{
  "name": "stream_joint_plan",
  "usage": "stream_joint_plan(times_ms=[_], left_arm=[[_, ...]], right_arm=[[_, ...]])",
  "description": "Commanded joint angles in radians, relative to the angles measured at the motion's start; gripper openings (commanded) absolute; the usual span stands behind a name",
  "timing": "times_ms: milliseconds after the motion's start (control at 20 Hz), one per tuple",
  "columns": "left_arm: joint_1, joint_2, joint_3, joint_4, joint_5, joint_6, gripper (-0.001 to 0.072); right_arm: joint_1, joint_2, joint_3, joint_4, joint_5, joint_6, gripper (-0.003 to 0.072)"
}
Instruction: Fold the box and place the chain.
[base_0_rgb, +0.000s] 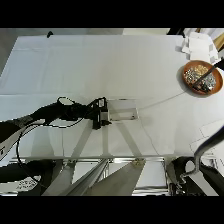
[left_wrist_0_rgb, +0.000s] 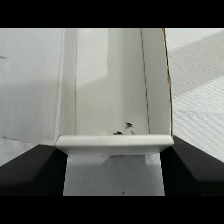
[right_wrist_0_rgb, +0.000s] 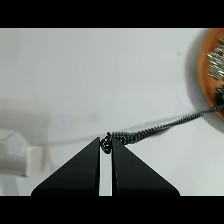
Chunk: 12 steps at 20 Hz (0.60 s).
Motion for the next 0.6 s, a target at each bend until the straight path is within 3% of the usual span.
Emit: stream_joint_plan(times_ms=[0, 200, 550], left_arm=[[0.000, 0.000, 0.000, 0.000, 0.000, 0.000, 0.0137], [0.000, 0.000, 0.000, 0.000, 0.000, 0.000, 0.0137], [0.000, 0.000, 0.000, 0.000, 0.000, 0.000, 0.0137]], right_arm=[[0.123, 0.080, -0.010, 0.064, 0.054, -0.008, 0.0018], [0.346, 0.101, -0.061, 0.063, 0.042, 0.006, 0.0018], [0.627, 0.099, -0.116, 0.060, -0.162, 0.076, 0.0018]])
